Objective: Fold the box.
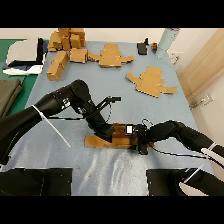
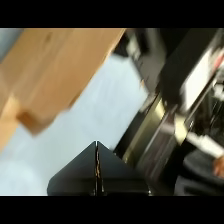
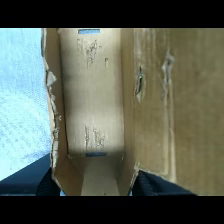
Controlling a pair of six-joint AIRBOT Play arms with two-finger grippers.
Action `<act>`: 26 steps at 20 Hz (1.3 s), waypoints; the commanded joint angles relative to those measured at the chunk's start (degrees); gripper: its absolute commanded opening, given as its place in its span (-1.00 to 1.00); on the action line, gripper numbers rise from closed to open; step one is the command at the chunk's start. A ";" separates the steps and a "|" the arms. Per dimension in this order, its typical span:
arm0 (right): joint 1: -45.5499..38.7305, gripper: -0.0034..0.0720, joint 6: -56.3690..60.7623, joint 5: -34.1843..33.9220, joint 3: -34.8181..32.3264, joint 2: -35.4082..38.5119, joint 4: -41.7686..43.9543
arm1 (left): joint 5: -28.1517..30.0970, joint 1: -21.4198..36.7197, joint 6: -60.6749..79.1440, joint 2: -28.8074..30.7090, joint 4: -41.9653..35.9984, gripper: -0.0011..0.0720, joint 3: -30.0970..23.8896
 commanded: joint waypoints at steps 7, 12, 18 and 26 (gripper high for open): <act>0.04 0.39 0.02 0.00 -0.02 0.04 0.00 | 19.34 4.17 -1.36 -5.92 -4.63 -0.94 -0.44; 0.04 0.39 0.02 0.00 -0.02 0.04 0.00 | 21.20 4.09 -1.75 -11.87 -4.63 -0.94 -0.44; 0.04 0.39 0.02 0.00 -0.02 0.04 -0.02 | 20.50 4.17 -1.25 -13.81 -5.35 -0.94 1.11; 0.04 0.39 0.02 0.00 -0.02 0.04 -0.02 | 10.75 4.52 4.13 -11.06 -0.90 -0.94 8.90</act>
